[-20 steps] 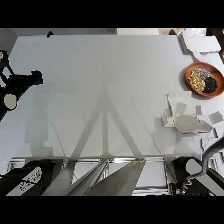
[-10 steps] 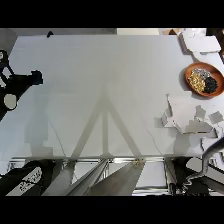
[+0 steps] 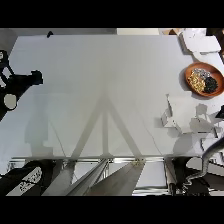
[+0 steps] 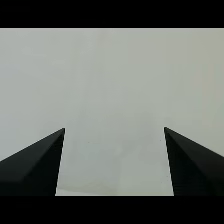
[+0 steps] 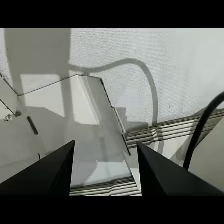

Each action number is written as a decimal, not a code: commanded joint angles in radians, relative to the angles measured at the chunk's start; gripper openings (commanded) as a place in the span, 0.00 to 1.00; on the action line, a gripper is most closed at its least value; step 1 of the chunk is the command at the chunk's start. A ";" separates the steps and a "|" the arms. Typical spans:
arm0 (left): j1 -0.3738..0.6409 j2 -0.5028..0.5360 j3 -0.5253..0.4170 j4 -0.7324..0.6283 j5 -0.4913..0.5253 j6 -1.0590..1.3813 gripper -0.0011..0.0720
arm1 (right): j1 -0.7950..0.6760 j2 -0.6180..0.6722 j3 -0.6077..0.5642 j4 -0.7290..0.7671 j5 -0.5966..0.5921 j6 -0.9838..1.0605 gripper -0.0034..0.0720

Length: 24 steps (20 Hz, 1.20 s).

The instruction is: Fold the box and place the chain.

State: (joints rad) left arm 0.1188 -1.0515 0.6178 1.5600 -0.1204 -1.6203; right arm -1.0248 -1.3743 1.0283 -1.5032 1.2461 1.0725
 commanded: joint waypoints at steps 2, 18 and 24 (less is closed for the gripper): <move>0.000 0.001 0.000 0.000 0.000 0.000 0.97 | -0.001 -0.044 0.001 0.013 -0.056 -0.018 0.58; 0.000 0.001 0.000 0.000 0.000 0.000 0.97 | 0.000 -0.140 0.016 0.072 -0.081 -0.039 0.07; -0.001 0.001 0.000 0.000 0.000 0.000 0.97 | 0.039 -0.096 0.016 0.146 0.076 -0.188 0.07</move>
State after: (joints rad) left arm 0.1188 -1.0515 0.6178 1.5600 -0.1204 -1.6203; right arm -1.0100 -1.4944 1.0435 -1.3869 1.2484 0.9440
